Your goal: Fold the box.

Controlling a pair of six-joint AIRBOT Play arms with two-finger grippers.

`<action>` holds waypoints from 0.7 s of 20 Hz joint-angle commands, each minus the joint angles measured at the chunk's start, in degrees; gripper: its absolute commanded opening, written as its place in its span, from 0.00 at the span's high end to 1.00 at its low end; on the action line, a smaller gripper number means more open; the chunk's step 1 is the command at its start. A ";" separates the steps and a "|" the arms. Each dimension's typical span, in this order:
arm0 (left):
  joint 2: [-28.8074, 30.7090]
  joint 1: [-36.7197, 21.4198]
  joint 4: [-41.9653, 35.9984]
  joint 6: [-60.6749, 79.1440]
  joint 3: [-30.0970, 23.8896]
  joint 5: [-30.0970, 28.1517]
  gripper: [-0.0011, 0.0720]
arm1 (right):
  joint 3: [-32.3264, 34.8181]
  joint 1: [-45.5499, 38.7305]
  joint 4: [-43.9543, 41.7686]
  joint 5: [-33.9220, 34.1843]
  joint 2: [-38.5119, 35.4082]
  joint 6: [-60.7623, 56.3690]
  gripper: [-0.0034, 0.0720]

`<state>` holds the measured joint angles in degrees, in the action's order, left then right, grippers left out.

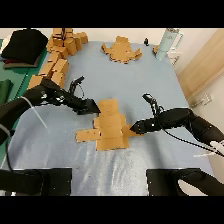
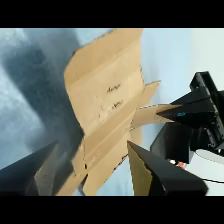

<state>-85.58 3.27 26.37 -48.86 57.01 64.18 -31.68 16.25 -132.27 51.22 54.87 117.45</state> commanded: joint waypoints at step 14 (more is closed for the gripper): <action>-13.84 5.57 -6.21 12.02 12.15 11.28 0.70 | 0.81 0.28 0.52 -1.92 -0.90 0.02 0.95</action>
<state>-99.20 8.75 20.27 -38.26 68.84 74.37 -30.89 16.49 -131.87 49.45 54.02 117.47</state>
